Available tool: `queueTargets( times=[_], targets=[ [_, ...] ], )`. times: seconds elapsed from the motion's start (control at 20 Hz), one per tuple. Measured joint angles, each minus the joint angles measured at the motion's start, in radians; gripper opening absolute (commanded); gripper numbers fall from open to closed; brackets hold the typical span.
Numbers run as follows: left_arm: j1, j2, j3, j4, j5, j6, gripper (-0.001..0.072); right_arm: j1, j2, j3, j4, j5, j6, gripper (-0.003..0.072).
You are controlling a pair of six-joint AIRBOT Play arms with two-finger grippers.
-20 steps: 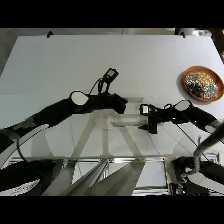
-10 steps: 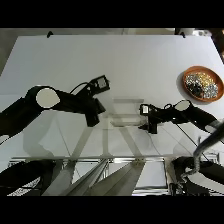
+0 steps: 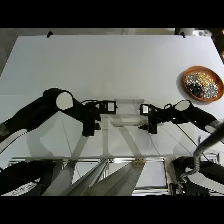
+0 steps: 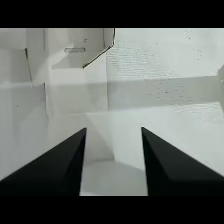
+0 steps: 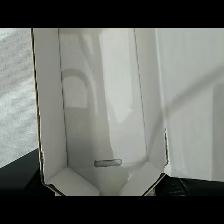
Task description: Fold the box and place the chain.
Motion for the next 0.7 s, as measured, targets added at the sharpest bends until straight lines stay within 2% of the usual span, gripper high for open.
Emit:
queueTargets(
  times=[0.35, 0.7],
  targets=[
    [-0.002, -0.145, 0.0, -0.009, 0.166, 0.09, 0.0515, 0.0, 0.0, 0.0, 0.0, 0.0, 0.0, 0.0463],
    [0.006, -0.187, 0.0, -0.054, 0.232, 0.157, 0.0512, 0.0, 0.0, 0.0, 0.0, 0.0, 0.0, 0.0463]
  ],
)
